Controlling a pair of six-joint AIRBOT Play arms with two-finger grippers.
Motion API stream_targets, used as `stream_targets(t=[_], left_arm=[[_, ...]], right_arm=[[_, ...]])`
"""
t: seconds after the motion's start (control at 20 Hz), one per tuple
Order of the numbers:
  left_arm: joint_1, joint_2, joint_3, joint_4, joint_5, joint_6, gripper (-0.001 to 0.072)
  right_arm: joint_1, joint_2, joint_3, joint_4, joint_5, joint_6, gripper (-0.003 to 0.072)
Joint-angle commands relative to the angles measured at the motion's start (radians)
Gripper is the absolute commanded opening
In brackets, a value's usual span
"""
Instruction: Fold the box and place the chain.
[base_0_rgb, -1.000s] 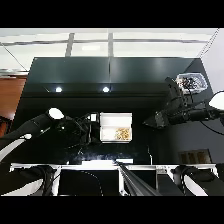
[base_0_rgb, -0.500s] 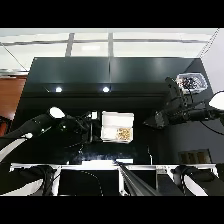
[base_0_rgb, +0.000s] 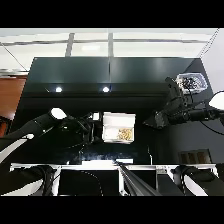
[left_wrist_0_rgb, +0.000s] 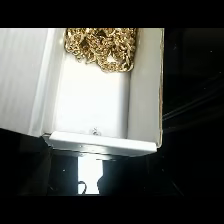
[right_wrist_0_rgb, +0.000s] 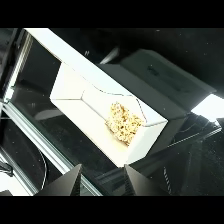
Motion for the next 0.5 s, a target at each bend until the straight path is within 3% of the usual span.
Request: stream_targets(t=[0.0, 0.3, 0.45], left_arm=[[-0.015, -0.001, 0.002, 0.006, 0.011, 0.012, 0.0701], [-0.010, -0.001, 0.006, 0.009, 0.014, 0.013, 0.0701], [0.002, -0.001, 0.016, 0.103, -0.011, 0.006, 0.0701]], right_arm=[[0.000, 0.001, 0.001, 0.000, 0.000, 0.000, 0.0326], [0.000, 0.001, 0.001, 0.001, 0.005, 0.000, 0.0327], [0.000, 0.001, 0.001, 0.001, 0.014, 0.001, 0.0327]])
